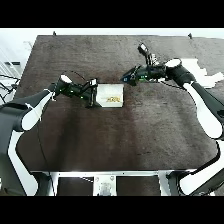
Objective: Fold the box and place the chain.
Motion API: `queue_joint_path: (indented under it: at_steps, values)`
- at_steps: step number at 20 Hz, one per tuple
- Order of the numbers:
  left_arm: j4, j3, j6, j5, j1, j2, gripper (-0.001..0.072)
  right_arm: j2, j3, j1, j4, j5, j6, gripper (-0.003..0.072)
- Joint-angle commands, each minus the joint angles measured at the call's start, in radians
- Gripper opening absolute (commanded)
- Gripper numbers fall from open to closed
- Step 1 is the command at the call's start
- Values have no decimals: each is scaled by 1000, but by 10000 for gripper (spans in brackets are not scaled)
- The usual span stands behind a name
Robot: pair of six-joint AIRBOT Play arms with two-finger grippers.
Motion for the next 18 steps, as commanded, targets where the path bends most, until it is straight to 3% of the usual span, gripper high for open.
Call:
queue_joint_path:
  at_steps: [1, 18]
  values:
    - [0, 0, 0, 0, -1, 0, 349, -26, 13, 14, -66, 111, 22, 406]
    - [0, 0, 0, 0, -1, 0, 349, -28, 39, 152, -179, 143, 34, 423]
